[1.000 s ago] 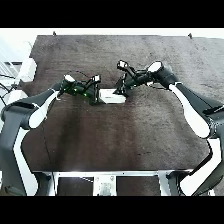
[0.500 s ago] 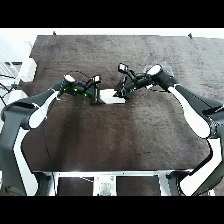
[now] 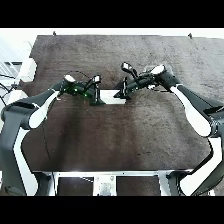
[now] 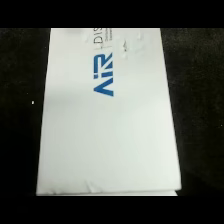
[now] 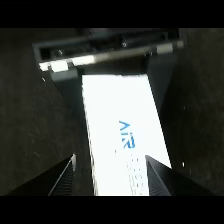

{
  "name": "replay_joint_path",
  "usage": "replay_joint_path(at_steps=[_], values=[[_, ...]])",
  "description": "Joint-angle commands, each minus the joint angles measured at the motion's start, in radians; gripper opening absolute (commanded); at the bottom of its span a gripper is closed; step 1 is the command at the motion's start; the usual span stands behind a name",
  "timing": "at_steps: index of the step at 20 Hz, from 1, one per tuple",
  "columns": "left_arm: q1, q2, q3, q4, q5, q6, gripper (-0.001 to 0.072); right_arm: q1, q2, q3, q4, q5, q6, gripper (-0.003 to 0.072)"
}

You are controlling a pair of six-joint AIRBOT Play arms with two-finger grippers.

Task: Fold the box and place the chain.

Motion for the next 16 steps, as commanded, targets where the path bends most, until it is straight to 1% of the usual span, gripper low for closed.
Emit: replay_joint_path(at_steps=[1,2,3,4,6,13,16], values=[[0.001,0.000,0.000,-0.001,0.005,-0.001,0.0393,-0.019,0.001,0.004,0.090,0.031,-0.022,0.0374],[0.000,0.000,0.000,-0.001,0.005,-0.001,0.0393,-0.019,0.000,0.004,0.108,0.030,-0.021,0.0184],[0.001,0.000,0.000,-0.001,0.005,-0.001,0.0393,-0.019,-0.001,0.004,0.104,0.029,-0.020,0.0026],[0.001,0.000,0.000,-0.001,0.005,-0.001,0.0393,-0.019,-0.006,0.003,0.101,0.026,-0.006,0.0013],[0.001,0.000,0.000,-0.001,0.005,-0.001,0.0393,-0.019,-0.022,0.004,0.073,0.023,0.034,0.0013],[0.001,0.000,0.000,-0.001,0.005,-0.001,0.0393,0.033,-0.072,0.004,-0.121,0.022,0.168,0.0012],[0.001,0.000,0.000,-0.001,0.005,-0.001,0.0393,0.029,-0.072,0.004,-0.137,0.013,0.182,0.0012]])
